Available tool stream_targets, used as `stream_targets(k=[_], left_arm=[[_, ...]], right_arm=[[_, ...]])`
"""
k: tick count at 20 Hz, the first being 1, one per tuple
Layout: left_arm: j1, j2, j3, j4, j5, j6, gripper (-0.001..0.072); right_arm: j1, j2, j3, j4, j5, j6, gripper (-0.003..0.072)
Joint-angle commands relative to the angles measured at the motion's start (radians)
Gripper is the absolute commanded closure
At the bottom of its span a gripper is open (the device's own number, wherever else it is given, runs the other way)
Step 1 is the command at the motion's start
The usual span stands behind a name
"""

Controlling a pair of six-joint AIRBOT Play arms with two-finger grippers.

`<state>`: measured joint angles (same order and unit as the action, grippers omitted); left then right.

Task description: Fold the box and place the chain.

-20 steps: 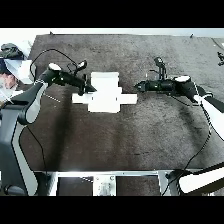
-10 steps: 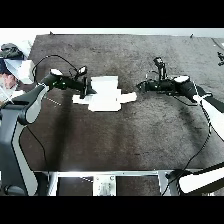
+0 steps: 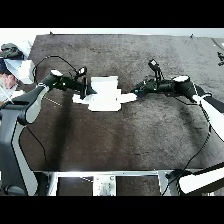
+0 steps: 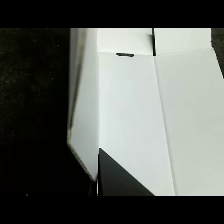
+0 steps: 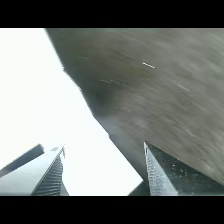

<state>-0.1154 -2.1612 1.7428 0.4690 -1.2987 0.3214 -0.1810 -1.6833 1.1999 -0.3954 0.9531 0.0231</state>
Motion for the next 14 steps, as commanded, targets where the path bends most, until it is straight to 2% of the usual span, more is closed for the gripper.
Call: stream_targets(k=[1,4,6,7,8,11,14], left_arm=[[0.000,-0.001,0.000,0.005,-0.002,0.000,0.0697],[0.000,-0.001,0.000,0.001,0.005,0.001,0.0697],[0.000,-0.001,0.000,0.001,0.006,0.001,0.0697],[0.000,-0.001,0.000,0.001,0.006,0.001,0.0697],[0.000,-0.001,0.000,0.001,0.006,0.001,0.0697],[0.000,-0.001,0.000,0.001,0.006,0.001,0.0697],[0.000,-0.001,0.000,0.001,0.006,0.001,0.0697]], right_arm=[[0.023,0.001,0.001,0.067,0.158,-0.204,0.0085],[0.075,0.001,0.001,0.063,0.262,-0.318,0.0085],[0.120,0.001,0.001,0.035,0.266,-0.342,0.0084],[0.148,0.001,0.001,-0.010,0.248,-0.342,0.0083],[0.176,0.001,0.000,-0.059,0.219,-0.342,0.0027],[0.261,0.001,0.000,-0.175,0.127,-0.337,0.0028],[0.308,0.001,0.000,-0.257,0.048,-0.239,0.0028]])
